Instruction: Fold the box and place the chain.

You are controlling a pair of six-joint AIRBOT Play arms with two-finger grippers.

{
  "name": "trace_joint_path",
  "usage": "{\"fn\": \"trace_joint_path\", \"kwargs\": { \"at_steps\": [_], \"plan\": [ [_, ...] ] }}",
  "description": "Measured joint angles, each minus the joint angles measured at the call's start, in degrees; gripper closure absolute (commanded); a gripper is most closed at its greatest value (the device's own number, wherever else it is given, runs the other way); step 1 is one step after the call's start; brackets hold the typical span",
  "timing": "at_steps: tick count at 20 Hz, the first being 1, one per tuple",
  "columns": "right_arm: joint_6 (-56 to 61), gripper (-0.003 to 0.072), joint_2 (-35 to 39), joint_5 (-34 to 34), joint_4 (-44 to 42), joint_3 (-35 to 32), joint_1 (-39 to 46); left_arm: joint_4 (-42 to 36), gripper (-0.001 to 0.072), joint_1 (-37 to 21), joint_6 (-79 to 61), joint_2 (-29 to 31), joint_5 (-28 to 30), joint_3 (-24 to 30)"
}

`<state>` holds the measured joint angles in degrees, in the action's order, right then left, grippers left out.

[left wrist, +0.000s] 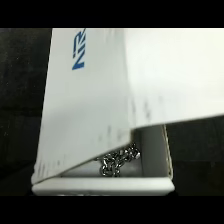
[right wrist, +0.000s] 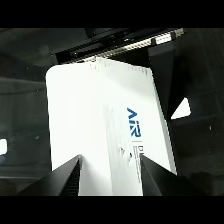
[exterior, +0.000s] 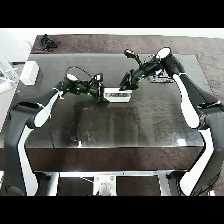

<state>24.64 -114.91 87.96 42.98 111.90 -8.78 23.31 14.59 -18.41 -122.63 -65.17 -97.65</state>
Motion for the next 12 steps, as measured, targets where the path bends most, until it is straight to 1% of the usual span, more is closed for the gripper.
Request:
{"fn": "trace_joint_path", "kwargs": {
  "at_steps": [4,8,9,12],
  "plan": [
    [-2.1,0.0234,0.0,-0.1,0.1,0.0,-0.1,0.0,0.0381,0.0,0.0,0.0,0.0,0.0],
    [-6.0,0.0277,0.0,-0.3,0.1,0.0,-0.2,0.0,0.0381,0.0,0.0,0.0,0.0,0.0],
    [-7.0,0.0302,0.0,-0.3,0.1,0.0,-0.2,0.0,0.0381,0.0,0.0,0.0,0.0,0.0],
    [-9.0,0.0318,0.0,-0.3,0.1,0.0,-0.4,0.0,0.0381,0.0,0.0,0.0,0.0,0.0]
  ]
}}
